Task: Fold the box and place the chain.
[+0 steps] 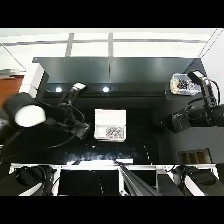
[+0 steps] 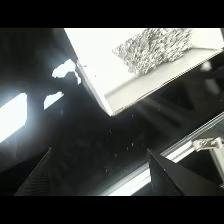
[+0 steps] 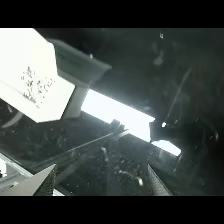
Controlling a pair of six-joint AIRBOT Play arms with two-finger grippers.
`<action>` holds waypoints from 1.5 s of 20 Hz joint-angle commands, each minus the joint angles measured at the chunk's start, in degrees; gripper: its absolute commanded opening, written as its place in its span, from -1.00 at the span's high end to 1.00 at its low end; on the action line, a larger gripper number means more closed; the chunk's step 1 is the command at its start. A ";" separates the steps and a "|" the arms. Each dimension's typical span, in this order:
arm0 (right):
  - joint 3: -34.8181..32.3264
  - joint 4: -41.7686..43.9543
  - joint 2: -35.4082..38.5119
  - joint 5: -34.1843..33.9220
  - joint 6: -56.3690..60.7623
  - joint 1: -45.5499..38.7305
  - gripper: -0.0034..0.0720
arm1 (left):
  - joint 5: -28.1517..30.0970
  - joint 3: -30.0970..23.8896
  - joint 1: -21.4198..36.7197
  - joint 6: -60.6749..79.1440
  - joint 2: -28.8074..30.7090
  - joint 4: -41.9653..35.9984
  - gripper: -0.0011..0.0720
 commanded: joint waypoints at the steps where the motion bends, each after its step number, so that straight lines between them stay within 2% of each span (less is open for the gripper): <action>1: -2.69 0.04 0.09 -3.32 6.38 -0.02 -0.99 | 4.17 -2.54 12.46 17.99 3.41 -14.69 -0.97; 3: -4.94 -0.04 0.07 -8.55 8.09 -0.04 -0.99 | 3.19 -6.47 20.41 28.65 3.50 -29.44 -0.97; 5: -5.90 -0.55 0.07 -11.85 7.19 -0.04 -0.99 | -3.50 -10.73 28.83 40.59 4.00 -42.27 -0.97; 7: -5.97 -2.43 0.09 -10.93 5.70 -0.04 -0.99 | -10.29 -13.46 35.39 47.98 4.83 -44.06 -0.97; 9: -5.97 -3.32 0.09 -7.65 5.68 -0.02 -0.99 | -11.37 -15.39 38.73 53.53 5.20 -42.34 -0.97; 11: -5.97 -3.32 0.09 -6.05 5.66 -0.02 -0.99 | -7.89 -15.87 38.45 59.17 5.05 -41.55 -0.97; 13: -5.97 -3.26 0.09 -5.92 5.64 -0.02 -0.99 | -1.95 -15.87 38.34 68.61 4.61 -41.42 -0.97; 17: -6.16 -3.32 0.09 -6.45 4.37 0.11 -0.99 | 14.64 -15.87 37.46 73.05 2.86 -33.92 -0.91; 21: -6.25 -3.54 0.09 -7.54 4.20 0.11 -0.99 | 12.46 -14.08 34.73 77.13 -3.80 -31.58 -0.91; 25: -6.25 -3.69 0.09 -8.04 4.24 0.11 -0.99 | 12.15 -13.97 26.01 91.47 -10.29 -29.57 -0.91; 28: -6.25 -3.67 0.09 -9.70 4.26 0.11 -0.99 | 12.24 -13.97 21.88 97.53 -12.15 -29.53 -0.92; 30: -6.25 -3.69 0.07 -10.60 4.28 0.11 -0.99 | 12.48 -13.97 22.16 97.79 -12.20 -29.24 -0.93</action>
